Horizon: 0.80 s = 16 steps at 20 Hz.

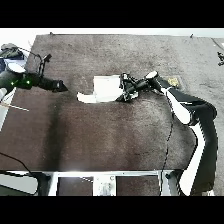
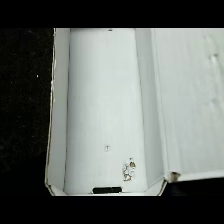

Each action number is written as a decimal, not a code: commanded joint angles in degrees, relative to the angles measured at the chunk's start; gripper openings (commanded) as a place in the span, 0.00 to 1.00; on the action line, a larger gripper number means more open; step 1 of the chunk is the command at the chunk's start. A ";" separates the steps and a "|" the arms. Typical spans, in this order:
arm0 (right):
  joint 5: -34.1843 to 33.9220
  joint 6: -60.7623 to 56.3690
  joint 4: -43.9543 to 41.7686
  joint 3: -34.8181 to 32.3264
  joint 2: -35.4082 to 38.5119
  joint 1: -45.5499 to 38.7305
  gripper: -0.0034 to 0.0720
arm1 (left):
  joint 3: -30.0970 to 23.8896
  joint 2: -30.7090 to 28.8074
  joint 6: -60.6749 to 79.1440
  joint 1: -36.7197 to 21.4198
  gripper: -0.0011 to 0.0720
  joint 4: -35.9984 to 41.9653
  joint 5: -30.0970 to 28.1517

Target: Fold the box and place the chain.

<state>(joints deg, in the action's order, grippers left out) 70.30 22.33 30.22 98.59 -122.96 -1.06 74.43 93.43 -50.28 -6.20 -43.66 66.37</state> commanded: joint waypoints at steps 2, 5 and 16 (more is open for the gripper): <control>0.00 -0.02 -0.02 0.07 -0.04 -0.02 0.55 | -5.68 0.90 -2.45 -0.50 0.03 4.55 -6.05; 0.00 -0.02 0.00 0.07 -0.04 -0.02 0.55 | -5.68 4.11 -1.09 0.13 0.03 9.88 -5.49; 0.00 -0.02 -0.02 0.07 -0.04 -0.02 0.55 | -5.68 10.91 -1.05 8.00 0.03 14.32 -13.97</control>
<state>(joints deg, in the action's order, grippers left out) 70.30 22.33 30.22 98.59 -122.96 -1.04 68.77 103.00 -51.48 -0.25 -31.33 55.11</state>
